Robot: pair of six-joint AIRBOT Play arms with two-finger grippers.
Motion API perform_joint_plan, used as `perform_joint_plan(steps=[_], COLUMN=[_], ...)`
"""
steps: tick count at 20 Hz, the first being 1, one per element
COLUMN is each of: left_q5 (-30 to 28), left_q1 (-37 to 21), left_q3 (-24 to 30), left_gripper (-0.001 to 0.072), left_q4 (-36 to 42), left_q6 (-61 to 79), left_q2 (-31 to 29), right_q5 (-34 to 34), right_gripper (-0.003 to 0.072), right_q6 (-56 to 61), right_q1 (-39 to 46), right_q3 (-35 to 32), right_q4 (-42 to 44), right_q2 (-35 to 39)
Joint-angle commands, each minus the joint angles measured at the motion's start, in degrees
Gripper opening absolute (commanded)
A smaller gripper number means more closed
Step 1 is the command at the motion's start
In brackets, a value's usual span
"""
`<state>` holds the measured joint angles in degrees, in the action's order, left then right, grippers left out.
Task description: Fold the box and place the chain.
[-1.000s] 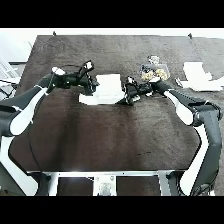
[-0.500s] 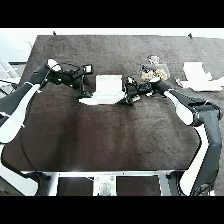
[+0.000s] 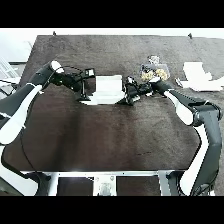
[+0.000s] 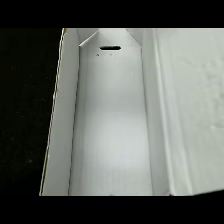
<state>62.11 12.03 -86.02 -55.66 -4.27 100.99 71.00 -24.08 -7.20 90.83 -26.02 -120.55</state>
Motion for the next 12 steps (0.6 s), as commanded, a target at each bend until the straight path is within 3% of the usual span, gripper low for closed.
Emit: perform_joint_plan(steps=[1,12], left_q5=[-1.9,-6.14], left_q1=[0.13,2.62], left_q3=[1.64,1.77], left_gripper=[0.071,0.071], left_q4=[1.81,3.3], left_q6=[0.33,1.53], left_q2=[0.04,3.26], right_q5=[0.02,0.02], right_gripper=[0.0591,0.0591], right_q6=[0.02,0.02], right_q1=[-0.07,-0.09], right_q3=[-0.02,-0.02], right_q4=[0.02,0.02], right_q2=[-0.02,-0.02])
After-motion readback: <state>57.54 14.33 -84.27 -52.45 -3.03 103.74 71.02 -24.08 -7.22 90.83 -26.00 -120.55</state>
